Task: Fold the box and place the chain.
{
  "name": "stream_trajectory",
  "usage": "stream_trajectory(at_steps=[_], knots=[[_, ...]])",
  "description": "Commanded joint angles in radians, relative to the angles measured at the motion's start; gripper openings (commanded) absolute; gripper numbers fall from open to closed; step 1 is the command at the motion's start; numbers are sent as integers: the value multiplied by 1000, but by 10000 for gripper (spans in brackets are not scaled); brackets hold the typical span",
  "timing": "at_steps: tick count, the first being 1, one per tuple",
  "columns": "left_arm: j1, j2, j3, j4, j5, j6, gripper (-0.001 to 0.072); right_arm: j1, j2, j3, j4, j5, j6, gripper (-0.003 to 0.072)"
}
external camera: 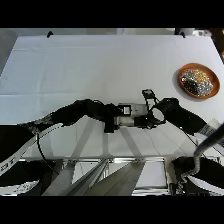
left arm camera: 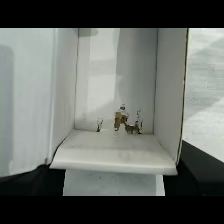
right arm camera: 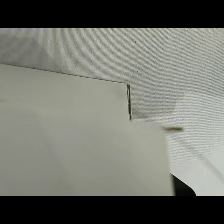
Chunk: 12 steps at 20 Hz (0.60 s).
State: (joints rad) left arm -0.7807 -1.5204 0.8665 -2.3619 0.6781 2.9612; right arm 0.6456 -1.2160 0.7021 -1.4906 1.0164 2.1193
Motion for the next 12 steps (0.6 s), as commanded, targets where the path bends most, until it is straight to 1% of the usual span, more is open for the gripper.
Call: stream_trajectory(at_steps=[1, 2, 3, 4, 6, 7, 8, 10, 12], knots=[[0, 0, 1, 0, -1, -3, 73, 0, -10, 0, -30, 13, 102, 178], [0, 0, 1, -1, -2, -3, 73, 0, -17, 0, -41, 15, 142, 189], [0, 0, 1, -1, -2, -3, 73, 0, -24, 0, -55, 16, 185, 245], [0, 0, 1, 0, -2, -3, 73, 0, -29, 0, -65, 16, 206, 261], [0, 0, 1, 0, -2, -3, 73, 0, -31, 0, -96, 14, 210, 257], [0, 0, 1, 0, -2, -3, 73, 0, -31, 0, -111, 16, 210, 234], [0, 0, 1, 0, -2, -3, 73, 0, -31, 0, -117, 15, 210, 196], [0, 0, 1, 0, -2, -3, 73, 0, -31, 0, -121, 11, 210, 11], [0, 0, 1, -1, -2, -3, 73, 0, -31, 0, -121, 11, 210, 12]])
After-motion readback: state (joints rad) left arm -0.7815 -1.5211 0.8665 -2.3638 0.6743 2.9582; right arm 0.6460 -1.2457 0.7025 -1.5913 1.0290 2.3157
